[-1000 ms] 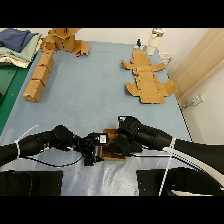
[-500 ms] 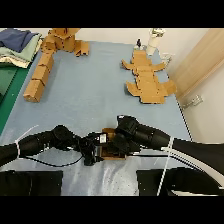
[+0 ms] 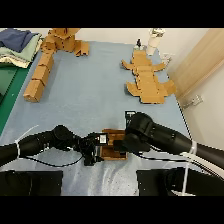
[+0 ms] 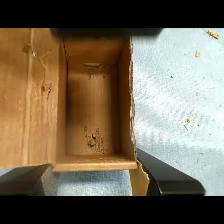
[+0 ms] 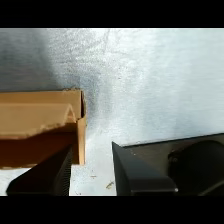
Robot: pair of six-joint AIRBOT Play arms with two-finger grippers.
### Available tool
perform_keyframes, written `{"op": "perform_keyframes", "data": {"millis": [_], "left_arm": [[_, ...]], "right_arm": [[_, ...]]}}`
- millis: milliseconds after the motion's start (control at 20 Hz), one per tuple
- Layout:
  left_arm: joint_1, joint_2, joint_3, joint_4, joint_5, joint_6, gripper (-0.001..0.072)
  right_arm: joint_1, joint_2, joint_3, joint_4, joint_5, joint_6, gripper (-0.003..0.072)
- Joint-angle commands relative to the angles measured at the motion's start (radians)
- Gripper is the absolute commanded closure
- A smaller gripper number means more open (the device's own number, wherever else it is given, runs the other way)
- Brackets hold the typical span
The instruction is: Fold the box.
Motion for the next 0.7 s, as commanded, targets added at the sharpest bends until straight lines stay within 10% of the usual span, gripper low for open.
{"op": "perform_keyframes", "data": {"millis": [0,200,350,650], "left_arm": [[0.001,0.001,0.001,0.001,0.000,0.000,0.0250],[0.001,0.001,0.001,0.001,0.000,0.000,0.0250],[0.001,0.001,0.001,0.001,0.000,0.000,0.0250],[0.001,0.001,0.001,0.001,0.000,0.000,0.0250]], "right_arm": [[0.000,0.109,0.001,-0.024,-0.032,0.006,0.0367],[-0.055,0.239,-0.018,-0.084,-0.069,0.016,0.0684],[-0.270,0.240,-0.087,-0.035,0.032,-0.219,0.0684],[-0.760,0.107,-0.146,0.627,0.380,-0.958,0.0684]]}}
